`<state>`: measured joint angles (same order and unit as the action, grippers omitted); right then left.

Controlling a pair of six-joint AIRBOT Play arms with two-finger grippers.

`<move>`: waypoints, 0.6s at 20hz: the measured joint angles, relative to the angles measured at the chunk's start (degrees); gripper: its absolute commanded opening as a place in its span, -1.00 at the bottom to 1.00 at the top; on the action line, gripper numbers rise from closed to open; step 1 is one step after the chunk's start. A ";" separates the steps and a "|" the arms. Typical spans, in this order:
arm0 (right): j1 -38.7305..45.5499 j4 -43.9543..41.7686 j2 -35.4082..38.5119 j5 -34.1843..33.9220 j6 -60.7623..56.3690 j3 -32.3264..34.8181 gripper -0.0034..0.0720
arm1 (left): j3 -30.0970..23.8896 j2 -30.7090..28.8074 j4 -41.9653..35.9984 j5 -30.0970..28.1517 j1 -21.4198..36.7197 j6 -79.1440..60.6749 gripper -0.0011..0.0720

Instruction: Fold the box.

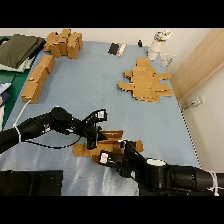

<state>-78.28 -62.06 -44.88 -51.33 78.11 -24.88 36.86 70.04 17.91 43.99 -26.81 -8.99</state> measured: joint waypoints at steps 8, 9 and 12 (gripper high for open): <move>13.97 -8.52 5.03 7.34 15.69 2.71 1.00 | 0.00 0.00 0.02 0.00 0.00 0.00 -0.93; 16.65 -11.80 5.11 8.22 19.43 2.80 1.00 | 0.00 0.00 0.02 0.00 0.00 0.00 -0.93; 24.68 -23.80 5.07 9.40 33.81 2.89 1.00 | 0.00 0.00 0.00 0.00 0.00 0.00 -0.93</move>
